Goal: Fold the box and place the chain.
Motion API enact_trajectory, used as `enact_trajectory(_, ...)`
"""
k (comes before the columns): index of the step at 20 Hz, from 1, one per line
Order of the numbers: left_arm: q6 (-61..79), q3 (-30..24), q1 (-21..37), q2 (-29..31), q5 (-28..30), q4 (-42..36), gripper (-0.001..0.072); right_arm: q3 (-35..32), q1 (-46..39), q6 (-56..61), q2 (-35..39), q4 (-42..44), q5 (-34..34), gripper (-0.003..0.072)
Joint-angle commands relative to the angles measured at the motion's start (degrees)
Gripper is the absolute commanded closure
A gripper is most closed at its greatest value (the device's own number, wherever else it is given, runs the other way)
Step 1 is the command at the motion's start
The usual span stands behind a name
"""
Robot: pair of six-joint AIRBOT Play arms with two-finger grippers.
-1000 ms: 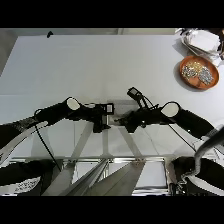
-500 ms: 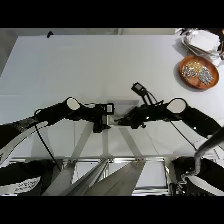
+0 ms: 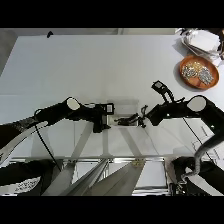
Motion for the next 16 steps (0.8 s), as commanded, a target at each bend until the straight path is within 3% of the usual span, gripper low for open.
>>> enact_trajectory(1, 0.0, 0.0, 0.0, 0.0, 0.0, 0.0, 0.0434, -0.7, 0.5, -0.1, -2.8, -3.7, -2.6, 0.0508)
enact_trajectory(10, 0.0, 0.0, 0.0, 0.0, 0.0, 0.0, 0.0434, -0.7, 5.9, -0.1, -6.0, -4.0, -3.7, 0.0508)
enact_trajectory(16, 0.0, 0.0, 0.0, 0.0, 0.0, 0.0, 0.0434, -0.7, 5.9, -6.3, -6.0, 1.7, -5.4, 0.0508)
